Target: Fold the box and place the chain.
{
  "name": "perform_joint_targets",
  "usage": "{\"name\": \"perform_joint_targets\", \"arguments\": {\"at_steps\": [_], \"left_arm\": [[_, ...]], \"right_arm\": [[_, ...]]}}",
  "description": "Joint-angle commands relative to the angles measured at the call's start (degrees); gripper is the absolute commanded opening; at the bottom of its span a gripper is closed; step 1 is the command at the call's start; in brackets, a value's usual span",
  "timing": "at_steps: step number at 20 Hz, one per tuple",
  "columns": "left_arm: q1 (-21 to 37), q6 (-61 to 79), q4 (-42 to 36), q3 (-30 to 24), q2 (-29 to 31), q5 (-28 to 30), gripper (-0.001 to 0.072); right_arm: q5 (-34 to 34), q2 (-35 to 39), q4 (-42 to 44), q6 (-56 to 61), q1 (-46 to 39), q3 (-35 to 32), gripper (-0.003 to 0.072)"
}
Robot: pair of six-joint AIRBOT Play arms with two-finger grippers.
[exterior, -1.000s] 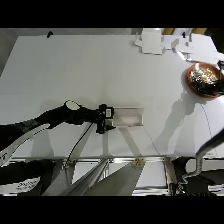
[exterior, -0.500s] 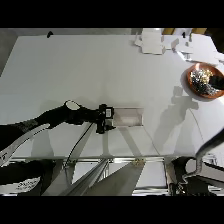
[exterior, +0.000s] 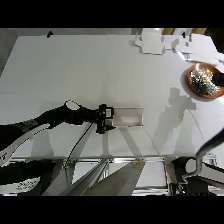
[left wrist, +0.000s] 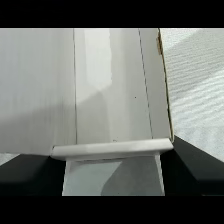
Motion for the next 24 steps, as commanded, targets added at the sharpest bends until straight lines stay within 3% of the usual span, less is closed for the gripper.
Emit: {"name": "perform_joint_targets", "arguments": {"at_steps": [1, 9, 18, 20, 24], "left_arm": [[0.0, 0.0, 0.0, 0.0, 0.0, 0.0, 0.0133], [0.0, 0.0, 0.0, 0.0, 0.0, 0.0, 0.0133], [0.0, 0.0, 0.0, 0.0, 0.0, 0.0, 0.0133], [0.0, 0.0, 0.0, 0.0, 0.0, 0.0, 0.0133], [0.0, 0.0, 0.0, 0.0, 0.0, 0.0, 0.0133]], "right_arm": [[-5.5, -5.1, -0.5, -0.5, 0.0, 0.0, 0.0222], [-6.5, -14.0, -0.9, -0.5, 0.0, 0.0, 0.0218], [-8.5, -15.5, -1.3, -0.4, 0.0, 0.0, 0.017], [-7.5, -15.5, -1.3, -0.4, 0.0, 0.0, 0.002], [-6.4, -12.9, -1.2, -0.4, 0.0, 0.0, 0.002]]}}
